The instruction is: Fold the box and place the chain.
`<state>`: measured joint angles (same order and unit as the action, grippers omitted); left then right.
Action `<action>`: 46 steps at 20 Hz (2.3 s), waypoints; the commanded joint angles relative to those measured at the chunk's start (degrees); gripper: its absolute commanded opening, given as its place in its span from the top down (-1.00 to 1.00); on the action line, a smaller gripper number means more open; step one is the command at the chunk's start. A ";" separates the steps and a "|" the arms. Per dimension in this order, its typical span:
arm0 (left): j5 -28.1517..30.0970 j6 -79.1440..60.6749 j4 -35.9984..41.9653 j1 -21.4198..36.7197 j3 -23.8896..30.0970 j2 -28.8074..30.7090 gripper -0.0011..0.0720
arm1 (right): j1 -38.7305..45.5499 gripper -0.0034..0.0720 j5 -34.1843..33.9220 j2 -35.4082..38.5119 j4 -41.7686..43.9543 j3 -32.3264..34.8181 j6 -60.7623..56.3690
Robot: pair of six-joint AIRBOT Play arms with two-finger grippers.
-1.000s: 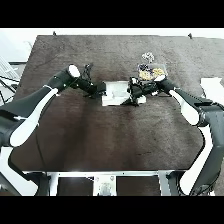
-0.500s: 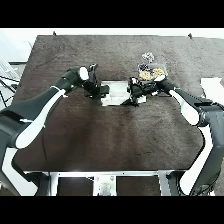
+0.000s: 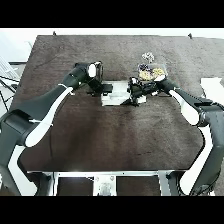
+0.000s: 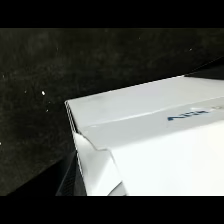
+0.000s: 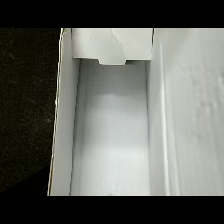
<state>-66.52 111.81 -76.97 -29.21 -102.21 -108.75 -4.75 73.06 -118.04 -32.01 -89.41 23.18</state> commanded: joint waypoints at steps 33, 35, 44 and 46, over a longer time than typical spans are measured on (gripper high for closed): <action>-16.59 4.74 -14.21 -3.76 -15.98 -11.45 -0.37 | -0.04 -0.41 0.02 -0.02 0.00 0.02 -0.02; -18.27 4.66 -12.07 -3.13 -16.59 -11.39 -0.44 | -0.04 -0.41 0.02 -0.02 0.00 0.02 -0.02; -23.54 -16.00 -4.55 -0.11 -17.88 -1.33 -0.72 | -0.04 -0.41 0.00 -0.02 0.00 0.02 -0.02; -22.97 -27.67 1.75 1.92 -17.84 1.97 -0.72 | -0.04 -0.41 0.02 -0.02 0.00 0.02 -0.02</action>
<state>-89.45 98.59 -81.49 -28.97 -120.01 -110.87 -4.73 73.17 -118.06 -32.05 -89.41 23.18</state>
